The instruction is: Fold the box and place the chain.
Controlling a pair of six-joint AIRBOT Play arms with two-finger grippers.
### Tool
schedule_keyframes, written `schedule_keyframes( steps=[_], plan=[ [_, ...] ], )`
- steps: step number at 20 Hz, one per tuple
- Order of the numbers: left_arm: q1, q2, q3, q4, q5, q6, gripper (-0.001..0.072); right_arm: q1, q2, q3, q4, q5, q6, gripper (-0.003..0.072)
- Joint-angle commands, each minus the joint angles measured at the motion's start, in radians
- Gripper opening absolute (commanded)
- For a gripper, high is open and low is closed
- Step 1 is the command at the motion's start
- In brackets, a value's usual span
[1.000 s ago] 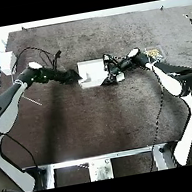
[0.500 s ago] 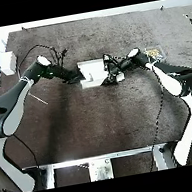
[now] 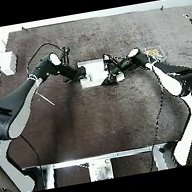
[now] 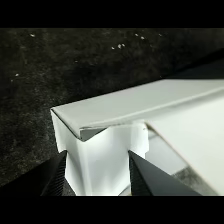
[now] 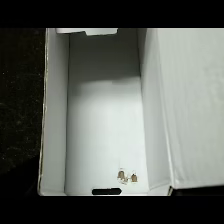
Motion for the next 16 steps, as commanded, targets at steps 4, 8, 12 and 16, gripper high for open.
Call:
schedule_keyframes(
  steps=[4, 8, 12, 16],
  plan=[
    [-0.063, -0.001, 0.006, 0.192, 0.019, -0.192, 0.0412, 0.001, 0.001, 0.000, 0.000, 0.000, 0.000, 0.0439],
    [-0.104, -0.002, 0.036, 0.363, -0.020, -0.316, 0.0402, 0.001, 0.000, 0.000, 0.000, 0.001, 0.000, 0.0439],
    [-0.132, -0.085, 0.155, 0.441, -0.143, -0.356, 0.0382, 0.001, 0.001, 0.000, 0.000, 0.001, 0.000, 0.0439],
    [-0.148, -0.163, 0.293, 0.505, -0.259, -0.387, 0.0383, 0.001, 0.000, 0.000, 0.000, 0.001, 0.000, 0.0439]
  ],
)
